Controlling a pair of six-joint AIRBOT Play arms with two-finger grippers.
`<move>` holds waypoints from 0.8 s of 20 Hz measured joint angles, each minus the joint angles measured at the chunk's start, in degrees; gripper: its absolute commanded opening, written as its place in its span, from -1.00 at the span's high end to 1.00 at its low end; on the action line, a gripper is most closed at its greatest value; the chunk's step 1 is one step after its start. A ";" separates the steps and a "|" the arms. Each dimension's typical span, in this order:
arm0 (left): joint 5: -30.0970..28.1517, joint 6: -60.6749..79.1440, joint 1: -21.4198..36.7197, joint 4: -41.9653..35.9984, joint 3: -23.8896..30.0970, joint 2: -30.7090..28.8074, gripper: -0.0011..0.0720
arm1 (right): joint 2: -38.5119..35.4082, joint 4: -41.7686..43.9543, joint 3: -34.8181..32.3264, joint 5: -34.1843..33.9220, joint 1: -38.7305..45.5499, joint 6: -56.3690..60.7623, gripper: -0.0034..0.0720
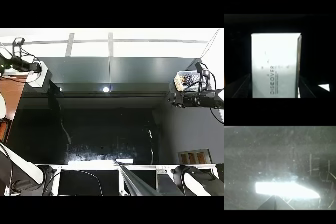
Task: Fold the box and place the chain.
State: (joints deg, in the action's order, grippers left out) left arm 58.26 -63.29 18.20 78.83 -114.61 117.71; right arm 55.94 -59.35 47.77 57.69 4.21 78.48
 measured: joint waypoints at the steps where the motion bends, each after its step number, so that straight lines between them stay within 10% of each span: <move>1: 4.31 -0.35 -0.04 0.83 -2.19 -0.37 -0.95 | 0.00 0.02 0.00 0.11 0.00 0.02 0.90; 2: 8.09 -1.46 -0.02 1.55 -3.54 -1.33 -0.82 | 0.00 0.07 0.00 0.17 0.00 0.02 0.90; 4: 14.38 -6.36 0.15 2.29 -4.44 -5.09 0.54 | -0.11 0.04 0.00 0.35 0.00 -0.09 0.90; 5: 17.68 -9.29 0.33 2.60 -4.00 -7.13 0.90 | -0.33 -0.07 0.00 0.57 0.00 -0.24 0.90; 10: 28.98 -19.21 -2.25 0.24 6.56 -22.80 0.91 | -4.59 -3.65 -0.35 3.32 -0.13 -0.72 0.90; 16: 3.08 -22.97 -18.23 -0.85 50.40 -61.16 0.91 | -15.67 -5.99 -9.27 -9.60 -3.13 -0.92 0.90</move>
State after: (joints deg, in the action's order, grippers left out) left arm 61.34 -86.26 -0.03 77.97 -64.20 56.55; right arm 40.27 -65.34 38.50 48.10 1.08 77.56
